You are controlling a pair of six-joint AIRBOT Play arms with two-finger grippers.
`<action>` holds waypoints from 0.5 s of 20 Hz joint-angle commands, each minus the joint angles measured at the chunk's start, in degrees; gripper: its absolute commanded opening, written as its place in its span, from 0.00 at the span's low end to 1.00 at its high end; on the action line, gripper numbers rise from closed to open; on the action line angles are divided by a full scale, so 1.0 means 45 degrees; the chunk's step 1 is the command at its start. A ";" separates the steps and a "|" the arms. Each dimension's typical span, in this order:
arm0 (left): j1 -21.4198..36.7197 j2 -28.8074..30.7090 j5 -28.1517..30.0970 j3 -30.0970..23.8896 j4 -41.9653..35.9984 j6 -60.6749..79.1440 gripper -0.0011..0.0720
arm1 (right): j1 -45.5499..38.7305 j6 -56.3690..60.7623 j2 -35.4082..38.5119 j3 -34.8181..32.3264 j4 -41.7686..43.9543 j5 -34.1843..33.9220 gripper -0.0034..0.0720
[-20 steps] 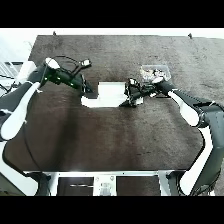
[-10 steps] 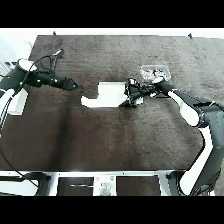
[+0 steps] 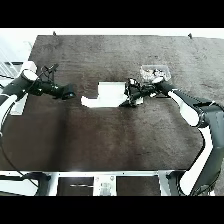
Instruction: Fold the box and place the chain.
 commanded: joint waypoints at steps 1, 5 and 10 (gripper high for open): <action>0.0010 -0.0515 -0.0223 -0.0092 -0.0199 -0.0568 0.04 | -0.0005 0.0005 0.0000 -0.0005 0.0000 0.0005 0.53; 0.0010 -0.1292 -0.0253 -0.0087 -0.0967 -0.0340 0.04 | -0.0005 0.0000 0.0000 -0.0005 0.0005 0.0005 0.53; -0.0675 -0.2016 -0.0029 -0.0087 -0.1802 0.0073 0.04 | -0.0005 0.0000 0.0000 -0.0005 0.0005 0.0005 0.53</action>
